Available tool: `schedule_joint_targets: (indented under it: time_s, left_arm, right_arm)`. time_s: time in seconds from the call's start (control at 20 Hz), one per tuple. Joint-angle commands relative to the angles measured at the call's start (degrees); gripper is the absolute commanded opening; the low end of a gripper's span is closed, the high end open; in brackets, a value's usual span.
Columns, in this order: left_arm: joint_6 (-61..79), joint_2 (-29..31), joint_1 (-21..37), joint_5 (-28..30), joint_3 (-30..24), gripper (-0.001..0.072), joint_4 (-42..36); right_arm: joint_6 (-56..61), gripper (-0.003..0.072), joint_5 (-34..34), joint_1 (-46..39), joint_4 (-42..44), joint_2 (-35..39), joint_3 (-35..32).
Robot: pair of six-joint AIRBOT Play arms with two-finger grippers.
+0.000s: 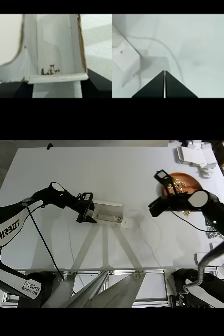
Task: Fold the box and place the chain.
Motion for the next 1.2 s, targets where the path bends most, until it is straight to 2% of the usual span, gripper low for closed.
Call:
schedule_joint_targets:
  time_s: [0.0, 0.2, 0.5, 0.6, 0.75, 0.85, 1.15]
  left_arm:
    - [0.04, 0.04, 0.04, 0.0, 0.0, 0.0056, 0.02]
    - [0.04, 0.04, 0.04, 0.0, 0.0, 0.0056, 0.02]
    - [0.04, 0.04, 0.04, 0.0, 0.0, 0.0056, 0.02]
    - [0.04, 0.04, 0.04, 0.0, 0.0, 0.0056, 0.02]
    - [0.04, 0.04, 0.04, 0.0, 0.0, 0.0056, 0.02]
    - [0.04, 0.04, 0.04, 0.0, 0.0, 0.0056, 0.02]
    - [0.02, 0.02, 0.04, 0.0, 0.0, 0.0056, 0.02]
  right_arm:
    - [6.32, 0.0007, 2.45, -5.53, 2.51, 0.85, -6.8]
    - [5.42, 0.0004, -5.66, -2.62, 18.16, -1.05, -14.88]
    - [-0.46, 0.0003, -12.76, 4.68, 35.95, -9.27, -16.02]
    - [-2.78, 0.0003, -12.22, 5.73, 40.68, -12.52, -16.02]
    - [-13.11, 0.0004, -5.38, 6.36, 53.99, -13.27, -16.0]
    - [-16.63, 0.0007, -2.78, 6.36, 60.0, -13.27, -16.0]
    - [-16.92, 0.0009, -3.78, 6.27, 59.52, -13.16, -15.98]
